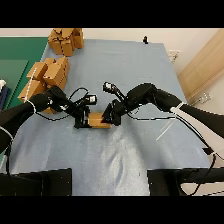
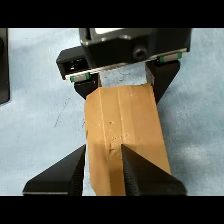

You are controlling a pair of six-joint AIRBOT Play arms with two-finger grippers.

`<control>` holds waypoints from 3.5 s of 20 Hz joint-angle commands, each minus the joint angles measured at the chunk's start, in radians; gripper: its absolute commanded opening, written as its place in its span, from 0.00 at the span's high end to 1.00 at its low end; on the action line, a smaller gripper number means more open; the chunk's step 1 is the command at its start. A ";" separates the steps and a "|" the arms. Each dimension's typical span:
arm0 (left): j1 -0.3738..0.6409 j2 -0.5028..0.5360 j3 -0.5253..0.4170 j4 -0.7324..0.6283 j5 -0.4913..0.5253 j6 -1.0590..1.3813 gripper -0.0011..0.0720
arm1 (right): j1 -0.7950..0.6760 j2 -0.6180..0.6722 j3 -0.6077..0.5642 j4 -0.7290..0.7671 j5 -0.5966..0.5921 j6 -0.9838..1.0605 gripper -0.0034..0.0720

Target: Fold the box.

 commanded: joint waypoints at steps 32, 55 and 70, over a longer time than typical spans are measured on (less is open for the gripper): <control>0.000 0.000 0.001 0.000 -0.004 0.000 0.68 | 0.067 0.039 0.008 -0.124 0.206 -0.119 0.60; 0.000 0.000 0.001 0.000 -0.004 0.001 0.67 | 0.087 0.000 0.008 -0.125 0.081 -0.060 0.66; 0.000 0.000 0.001 0.000 -0.005 0.000 0.67 | 0.085 -0.018 0.008 -0.130 0.034 0.012 0.91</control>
